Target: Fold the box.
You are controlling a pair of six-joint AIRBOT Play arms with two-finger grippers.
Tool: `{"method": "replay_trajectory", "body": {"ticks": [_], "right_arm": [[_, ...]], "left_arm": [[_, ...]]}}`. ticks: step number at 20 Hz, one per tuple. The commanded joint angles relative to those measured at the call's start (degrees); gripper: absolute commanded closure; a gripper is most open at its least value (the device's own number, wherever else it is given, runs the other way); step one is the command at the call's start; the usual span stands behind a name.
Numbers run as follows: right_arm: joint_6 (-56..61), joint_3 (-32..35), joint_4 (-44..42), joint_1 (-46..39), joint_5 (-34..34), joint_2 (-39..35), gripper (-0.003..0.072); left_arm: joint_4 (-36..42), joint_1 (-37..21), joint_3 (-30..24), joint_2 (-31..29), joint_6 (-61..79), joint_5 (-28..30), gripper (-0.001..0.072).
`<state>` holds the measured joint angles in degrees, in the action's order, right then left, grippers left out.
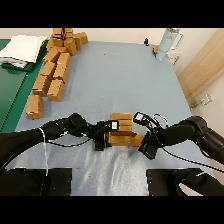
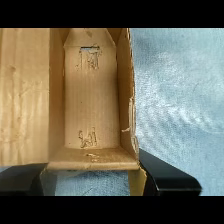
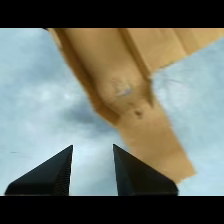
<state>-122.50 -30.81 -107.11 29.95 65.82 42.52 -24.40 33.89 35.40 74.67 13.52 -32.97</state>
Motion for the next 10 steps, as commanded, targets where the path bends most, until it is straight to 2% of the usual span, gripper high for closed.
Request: {"method": "replay_trajectory", "body": {"ticks": [1, 2, 4, 6, 9, 10], "right_arm": [[-9.0, 0.9, 9.0, 0.2, -6.9, 2.4, 0.0299], [-12.2, 0.9, 9.0, 0.2, -8.9, 3.7, 0.0299], [-15.9, 0.9, 8.7, 0.2, -13.6, 6.1, 0.0099], [-18.3, 0.9, 8.0, 0.2, -17.2, 7.3, 0.0093], [-20.1, 0.9, 4.5, 0.2, -17.9, 7.4, 0.0122], [-20.1, 0.9, 3.1, 0.3, -17.7, 7.4, 0.0219]], "left_arm": [[0.0, 0.0, 0.0, 0.0, 0.0, 0.0, 0.0245], [0.0, 0.0, 0.0, 0.0, 0.0, 0.0, 0.0244], [0.0, 0.0, 0.0, 0.0, 0.0, 0.0, 0.0245], [0.0, 0.0, 0.0, 0.0, 0.0, 0.0, 0.0244], [0.0, 0.0, 0.0, 0.0, 0.0, 0.0, 0.0244], [0.0, 0.0, 0.0, 0.0, 0.0, 0.0, 0.0245]]}}
